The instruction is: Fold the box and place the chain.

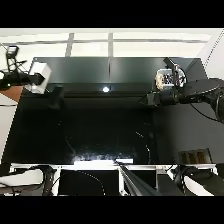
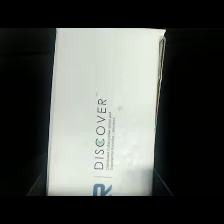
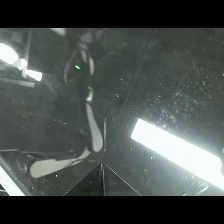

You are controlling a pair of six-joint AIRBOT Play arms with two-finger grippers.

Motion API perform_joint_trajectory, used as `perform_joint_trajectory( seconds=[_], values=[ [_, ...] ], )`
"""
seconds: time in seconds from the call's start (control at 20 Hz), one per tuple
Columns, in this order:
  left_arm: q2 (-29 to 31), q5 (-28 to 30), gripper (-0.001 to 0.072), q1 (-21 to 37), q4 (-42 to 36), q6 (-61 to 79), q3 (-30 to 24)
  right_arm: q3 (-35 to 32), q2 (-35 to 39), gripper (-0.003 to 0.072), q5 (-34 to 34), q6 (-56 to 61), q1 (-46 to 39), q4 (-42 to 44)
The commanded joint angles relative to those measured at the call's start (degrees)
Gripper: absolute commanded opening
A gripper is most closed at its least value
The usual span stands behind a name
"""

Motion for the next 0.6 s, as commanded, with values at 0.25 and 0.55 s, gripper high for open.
perform_joint_trajectory(
  seconds=[0.25, 0.55],
  values=[
    [-16.7, 0.31, 0.0456, 2.82, 2.91, -1.99, 13.81, 0.04, -0.04, 0.002, 2.67, 1.9, 0.07, 0.17],
    [-13.29, -10.45, 0.0709, 2.67, 13.09, -2.56, 17.53, 0.07, -0.02, 0.002, 0.98, 1.92, 0.07, 0.24]
  ],
)
